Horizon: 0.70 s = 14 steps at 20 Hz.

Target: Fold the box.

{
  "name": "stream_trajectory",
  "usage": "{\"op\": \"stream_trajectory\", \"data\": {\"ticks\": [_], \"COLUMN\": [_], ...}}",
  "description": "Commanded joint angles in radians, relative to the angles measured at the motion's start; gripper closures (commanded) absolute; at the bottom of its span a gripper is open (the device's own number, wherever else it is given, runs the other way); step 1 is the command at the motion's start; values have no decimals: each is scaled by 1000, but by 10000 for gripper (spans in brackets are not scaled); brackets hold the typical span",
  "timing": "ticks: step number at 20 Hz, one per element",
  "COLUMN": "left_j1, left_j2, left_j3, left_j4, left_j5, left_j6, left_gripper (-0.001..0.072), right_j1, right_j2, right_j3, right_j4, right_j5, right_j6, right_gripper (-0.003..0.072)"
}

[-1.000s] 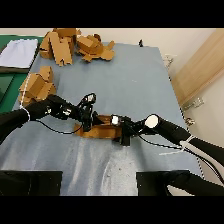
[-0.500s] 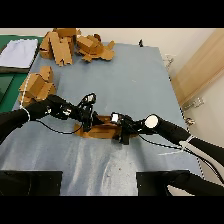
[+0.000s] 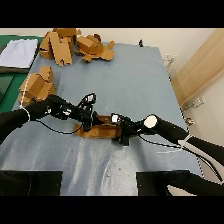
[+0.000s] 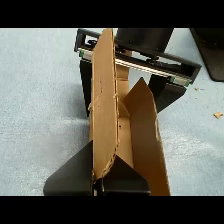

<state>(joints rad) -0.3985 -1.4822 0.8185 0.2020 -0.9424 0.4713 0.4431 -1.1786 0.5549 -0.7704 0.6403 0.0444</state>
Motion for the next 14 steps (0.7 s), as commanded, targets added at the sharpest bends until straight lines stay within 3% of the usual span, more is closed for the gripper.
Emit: {"op": "stream_trajectory", "data": {"ticks": [1, 14], "left_j1": [0, 0], "left_j2": [0, 0], "left_j3": [1, 1], "left_j4": [0, 0], "left_j5": [0, 0], "left_j6": [0, 0], "left_gripper": [697, 697], "right_j1": [2, -14], "right_j2": [-6, -12], "right_j3": [1, 9], "right_j4": [6, 11], "right_j5": [6, 97], "right_j6": [0, -132], "right_gripper": [-20, -20]}}
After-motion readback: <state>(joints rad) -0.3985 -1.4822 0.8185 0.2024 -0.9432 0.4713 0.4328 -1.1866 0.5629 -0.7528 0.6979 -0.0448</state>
